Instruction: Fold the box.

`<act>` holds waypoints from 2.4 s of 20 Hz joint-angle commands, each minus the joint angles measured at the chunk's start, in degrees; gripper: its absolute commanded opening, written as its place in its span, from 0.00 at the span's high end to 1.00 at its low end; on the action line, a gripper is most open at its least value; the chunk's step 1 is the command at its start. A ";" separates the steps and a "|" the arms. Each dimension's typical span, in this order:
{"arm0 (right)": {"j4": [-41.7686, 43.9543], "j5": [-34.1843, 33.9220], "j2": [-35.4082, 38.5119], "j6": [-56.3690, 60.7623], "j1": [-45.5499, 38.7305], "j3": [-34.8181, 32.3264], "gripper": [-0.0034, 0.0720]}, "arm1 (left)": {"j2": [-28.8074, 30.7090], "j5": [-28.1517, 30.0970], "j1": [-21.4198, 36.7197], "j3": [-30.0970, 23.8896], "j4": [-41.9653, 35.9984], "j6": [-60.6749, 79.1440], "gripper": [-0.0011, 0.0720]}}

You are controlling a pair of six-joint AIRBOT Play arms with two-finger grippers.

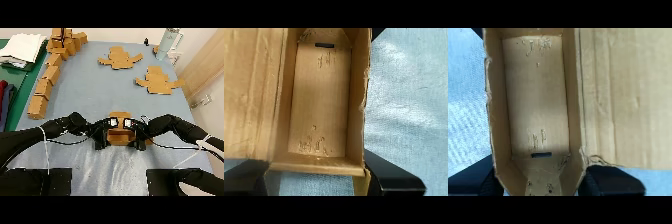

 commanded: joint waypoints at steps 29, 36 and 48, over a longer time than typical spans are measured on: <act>3.13 -23.32 26.38 66.01 0.13 0.94 0.00 | 0.00 -0.02 0.04 -0.04 0.02 0.02 0.33; 3.69 -16.11 26.36 75.19 0.17 0.94 0.00 | 0.00 0.04 0.04 -0.04 0.02 0.04 0.33; 3.65 -9.27 26.36 79.12 0.17 0.94 0.00 | 1.66 4.22 0.35 0.52 5.22 -0.24 0.33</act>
